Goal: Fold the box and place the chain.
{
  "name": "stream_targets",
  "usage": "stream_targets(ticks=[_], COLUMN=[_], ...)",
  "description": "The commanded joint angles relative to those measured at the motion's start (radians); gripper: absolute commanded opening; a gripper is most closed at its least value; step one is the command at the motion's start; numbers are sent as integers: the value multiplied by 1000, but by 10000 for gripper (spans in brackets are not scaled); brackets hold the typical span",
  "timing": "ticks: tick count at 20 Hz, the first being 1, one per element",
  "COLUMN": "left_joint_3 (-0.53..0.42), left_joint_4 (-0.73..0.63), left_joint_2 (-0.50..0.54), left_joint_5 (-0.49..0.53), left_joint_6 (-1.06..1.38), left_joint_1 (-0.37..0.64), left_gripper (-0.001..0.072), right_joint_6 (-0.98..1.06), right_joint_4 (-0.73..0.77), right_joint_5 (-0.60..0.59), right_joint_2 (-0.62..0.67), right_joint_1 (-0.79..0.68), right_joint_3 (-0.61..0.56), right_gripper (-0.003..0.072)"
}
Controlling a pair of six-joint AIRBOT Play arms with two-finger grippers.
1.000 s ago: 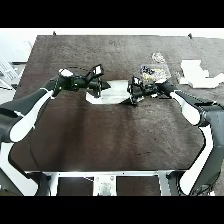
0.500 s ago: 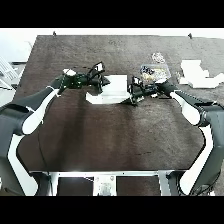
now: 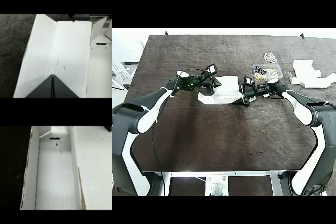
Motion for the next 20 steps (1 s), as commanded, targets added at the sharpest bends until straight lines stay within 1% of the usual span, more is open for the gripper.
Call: stream_targets(ticks=[1,4,8,10,13,15,17,18,20], left_joint_3=[1,1,3,11,52,56,57,56,56], left_joint_4=[14,57,55,53,54,58,77,106,199], left_joint_2=[-11,-11,-8,4,43,94,138,153,177], left_joint_5=[-13,-15,-16,-46,-166,-254,-389,-439,-488], left_joint_6=[-23,-53,-55,-55,-55,-56,-62,-78,-143], left_joint_1=[-1,-1,-1,1,19,43,78,93,114], left_gripper=[18,19,20,20,20,19,19,19,20], right_joint_6=[0,0,0,0,0,0,0,0,0], right_joint_4=[0,0,0,0,0,0,0,0,0], right_joint_5=[0,0,0,0,0,0,0,0,0], right_joint_2=[0,0,0,0,0,0,0,0,0], right_joint_1=[1,1,1,1,1,1,1,1,1], right_joint_3=[0,0,0,0,0,0,0,0,0], right_gripper=[581,581,581,581,581,581,581,581,580])
